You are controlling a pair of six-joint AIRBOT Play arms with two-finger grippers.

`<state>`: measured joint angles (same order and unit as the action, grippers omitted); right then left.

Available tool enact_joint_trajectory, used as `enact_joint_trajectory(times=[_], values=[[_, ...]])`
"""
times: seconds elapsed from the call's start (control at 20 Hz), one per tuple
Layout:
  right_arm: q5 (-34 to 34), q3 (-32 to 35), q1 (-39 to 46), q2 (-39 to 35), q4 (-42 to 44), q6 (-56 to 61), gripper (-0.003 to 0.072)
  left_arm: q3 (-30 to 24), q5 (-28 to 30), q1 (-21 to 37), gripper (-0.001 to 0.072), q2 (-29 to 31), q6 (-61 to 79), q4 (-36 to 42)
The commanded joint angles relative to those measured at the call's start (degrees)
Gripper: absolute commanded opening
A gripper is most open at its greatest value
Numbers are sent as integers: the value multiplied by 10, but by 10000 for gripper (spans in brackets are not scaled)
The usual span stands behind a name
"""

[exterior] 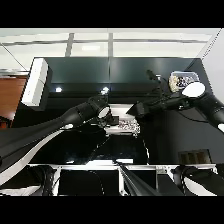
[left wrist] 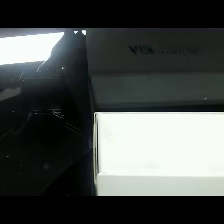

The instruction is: Fold the box and place the chain.

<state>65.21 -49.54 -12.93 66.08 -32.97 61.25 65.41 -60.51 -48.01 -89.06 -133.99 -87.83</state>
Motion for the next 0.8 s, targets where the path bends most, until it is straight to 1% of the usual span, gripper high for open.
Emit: enact_joint_trajectory(times=[0.0, 0.05, 0.15, 0.2, 0.25, 0.35, 0.45, 0.5, 0.55, 0.65, 0.7, 0.75], values=[[60, 0, 82, -25, -38, -9, 385, 0, 0, 0, 30, 0, 0, 0], [76, 2, 113, -42, -60, -16, 385, 0, 1, 0, 29, 0, 0, 0], [69, 41, 161, -83, -92, -53, 387, 0, 1, 0, 29, 0, 0, 0], [51, 73, 170, -96, -96, -79, 495, 0, 0, 0, 29, 0, 0, 0], [29, 108, 169, -100, -94, -101, 716, 0, 0, 0, 30, 0, 0, 0], [-12, 172, 146, -97, -70, -185, 717, 0, 0, 0, 29, 0, 0, 0], [-78, 218, 101, -97, -65, -317, 717, 0, 0, 0, 29, 0, 0, 0], [-116, 238, 73, -97, -65, -402, 716, 0, 0, 0, 29, 0, 0, 0], [-148, 252, 45, -96, -66, -480, 716, 0, 0, 0, 29, 0, 0, 0], [-222, 271, -9, -94, -68, -587, 716, 0, 0, 0, 29, 0, 0, 0], [-252, 272, -26, -91, -66, -624, 716, 0, 0, 0, 29, 0, 0, 0], [-280, 272, -34, -87, -50, -633, 709, 0, 0, 0, 29, 0, 0, 0]])
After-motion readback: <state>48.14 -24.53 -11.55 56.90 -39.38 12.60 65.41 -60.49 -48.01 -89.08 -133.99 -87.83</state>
